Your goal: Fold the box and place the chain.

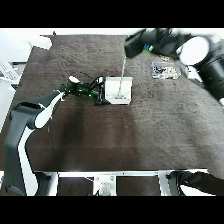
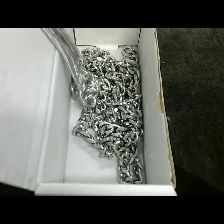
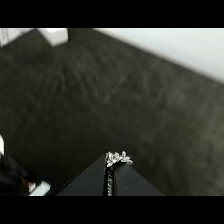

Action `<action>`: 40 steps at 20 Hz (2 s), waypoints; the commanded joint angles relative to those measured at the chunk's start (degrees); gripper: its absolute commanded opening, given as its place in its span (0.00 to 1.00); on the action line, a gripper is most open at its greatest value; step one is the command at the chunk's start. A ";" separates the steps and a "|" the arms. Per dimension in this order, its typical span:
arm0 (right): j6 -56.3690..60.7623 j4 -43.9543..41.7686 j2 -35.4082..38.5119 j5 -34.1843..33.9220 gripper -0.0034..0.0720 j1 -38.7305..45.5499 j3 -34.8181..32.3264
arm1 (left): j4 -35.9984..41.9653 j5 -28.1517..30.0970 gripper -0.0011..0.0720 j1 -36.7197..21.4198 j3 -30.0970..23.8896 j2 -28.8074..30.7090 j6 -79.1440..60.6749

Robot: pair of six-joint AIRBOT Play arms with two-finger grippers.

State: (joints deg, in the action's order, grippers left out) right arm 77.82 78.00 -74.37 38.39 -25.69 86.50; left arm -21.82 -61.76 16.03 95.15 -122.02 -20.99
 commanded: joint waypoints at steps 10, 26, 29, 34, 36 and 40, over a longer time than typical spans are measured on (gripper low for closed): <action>-0.46 -8.57 -16.59 -5.01 0.06 0.07 -20.20 | -0.02 0.00 0.49 -0.04 0.02 0.02 0.00; -4.33 -6.43 -5.35 -5.81 0.47 0.17 -12.46 | -0.02 0.00 0.49 -0.04 0.02 0.02 0.00; -10.56 -4.70 -1.09 -5.81 0.47 2.82 -11.63 | -0.02 -0.02 0.49 -0.04 0.02 0.02 0.00; -36.22 -19.39 -3.65 -5.79 0.47 12.50 -11.21 | -0.02 -0.02 0.49 -0.02 0.02 0.02 0.00; -46.73 -29.92 -5.79 -4.13 0.47 15.56 -11.19 | -0.02 -0.02 0.49 -0.04 0.02 0.02 0.00; -53.68 -36.02 -11.23 5.05 0.41 18.25 -9.77 | -0.02 0.00 0.49 -0.04 0.02 0.02 0.00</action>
State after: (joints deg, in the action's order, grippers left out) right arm 32.93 49.08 -82.41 37.52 -9.72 75.88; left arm -21.85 -61.78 16.03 95.15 -122.02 -20.97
